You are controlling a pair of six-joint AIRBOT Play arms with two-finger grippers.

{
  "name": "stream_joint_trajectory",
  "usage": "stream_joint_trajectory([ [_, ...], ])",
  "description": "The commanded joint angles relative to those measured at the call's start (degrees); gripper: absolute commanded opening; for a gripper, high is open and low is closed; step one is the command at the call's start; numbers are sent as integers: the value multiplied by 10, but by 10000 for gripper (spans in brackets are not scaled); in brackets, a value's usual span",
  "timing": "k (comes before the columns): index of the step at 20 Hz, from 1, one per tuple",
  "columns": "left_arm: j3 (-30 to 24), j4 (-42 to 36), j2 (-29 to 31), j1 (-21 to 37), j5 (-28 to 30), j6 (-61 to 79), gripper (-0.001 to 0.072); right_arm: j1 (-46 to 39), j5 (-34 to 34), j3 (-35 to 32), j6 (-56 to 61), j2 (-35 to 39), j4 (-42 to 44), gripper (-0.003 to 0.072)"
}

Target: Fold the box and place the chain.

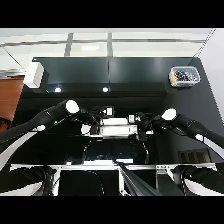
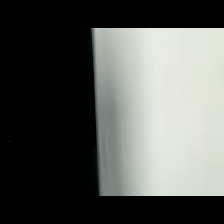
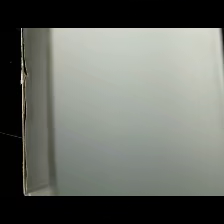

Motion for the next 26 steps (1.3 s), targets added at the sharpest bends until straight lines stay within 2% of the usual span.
stream_joint_trajectory([
  [1, 1, 0, 0, 0, 0, 0, 31, 1, -4, 0, 20, -1, -21, 717],
  [6, 1, 0, 0, 0, 2, 0, 31, 1, -4, 0, 20, -1, -21, 717],
  [7, 1, 0, 0, 0, 2, 0, 31, 1, -4, 0, 20, -1, -21, 667],
  [8, 1, 0, 0, 0, 2, 0, 31, 1, -4, 0, 20, -1, -22, 500],
  [9, 1, 0, 0, 0, 2, 0, 31, 1, -3, 0, 20, -1, -22, 470],
  [12, 1, 0, 1, 0, 0, -1, 33, 1, -4, 0, 20, -1, -22, 470],
  [13, 4, 1, 2, 0, 0, -3, 99, 1, -4, 0, 20, -1, -21, 470],
  [14, 8, 1, 6, 1, -1, -9, 365, 1, -4, 0, 20, -1, -20, 470],
  [15, 13, 8, 16, 2, 2, -33, 705, 1, -4, 0, 21, -1, -20, 470],
  [16, 21, 27, 31, 4, 3, -64, 717, 1, -6, 0, 22, -1, -20, 470],
  [18, 34, 101, 78, 11, -2, -142, 716, 1, -23, 0, 37, -1, -16, 469],
  [20, 35, 205, 131, 24, -12, -293, 687, 1, -25, 0, 38, -1, -16, 469],
  [22, 35, 271, 162, 40, -66, -449, 687, 1, -25, 0, 38, -1, -16, 469],
  [23, 35, 283, 172, 49, -112, -485, 687, 1, -25, 0, 38, -1, -16, 434],
  [24, 35, 286, 180, 56, -160, -502, 686, 1, -25, 0, 38, -1, -16, 272],
  [25, 35, 285, 185, 60, -199, -524, 595, 1, -25, 0, 38, -1, -16, 121],
  [26, 35, 285, 190, 61, -235, -565, 207, 1, -24, 0, 38, -1, -16, 62],
])
